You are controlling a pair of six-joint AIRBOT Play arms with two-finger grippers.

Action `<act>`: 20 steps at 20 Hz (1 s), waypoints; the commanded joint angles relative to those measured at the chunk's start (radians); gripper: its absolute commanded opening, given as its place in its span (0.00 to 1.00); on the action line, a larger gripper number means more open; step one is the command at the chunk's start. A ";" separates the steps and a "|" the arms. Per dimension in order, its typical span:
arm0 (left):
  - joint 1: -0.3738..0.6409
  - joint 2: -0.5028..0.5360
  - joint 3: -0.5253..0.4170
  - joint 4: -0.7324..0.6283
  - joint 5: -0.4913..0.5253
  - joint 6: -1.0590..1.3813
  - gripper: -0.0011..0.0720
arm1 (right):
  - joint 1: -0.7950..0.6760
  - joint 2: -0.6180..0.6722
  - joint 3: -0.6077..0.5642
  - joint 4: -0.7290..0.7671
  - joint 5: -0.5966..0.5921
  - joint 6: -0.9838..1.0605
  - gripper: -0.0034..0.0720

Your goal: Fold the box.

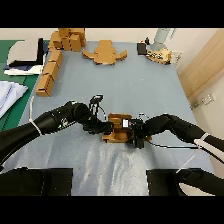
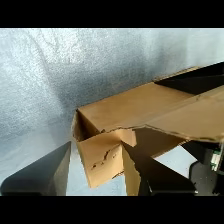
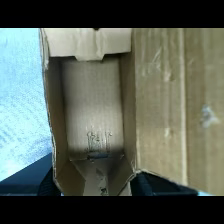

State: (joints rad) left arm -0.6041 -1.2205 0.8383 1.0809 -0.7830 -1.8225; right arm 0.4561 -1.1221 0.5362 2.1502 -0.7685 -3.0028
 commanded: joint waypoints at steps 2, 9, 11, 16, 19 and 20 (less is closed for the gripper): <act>-0.029 -0.002 0.029 0.060 -0.034 -0.089 0.70 | 0.000 0.000 0.000 0.000 0.000 0.000 0.71; -0.075 -0.003 0.031 0.158 -0.059 -0.195 0.70 | 0.000 0.000 0.000 0.000 0.000 0.000 0.71; -0.076 -0.003 0.031 0.166 -0.071 -0.212 0.70 | 0.000 0.000 0.000 0.000 0.000 0.000 0.71; -0.094 -0.045 0.039 0.184 -0.091 -0.237 0.70 | 0.000 0.000 0.000 0.000 0.000 0.000 0.71; -0.112 -0.077 0.073 0.206 -0.109 -0.247 0.70 | 0.000 0.000 0.000 0.000 0.000 0.000 0.71; -0.114 -0.086 0.085 0.208 -0.116 -0.248 0.70 | 0.000 0.000 0.000 0.000 0.000 0.000 0.71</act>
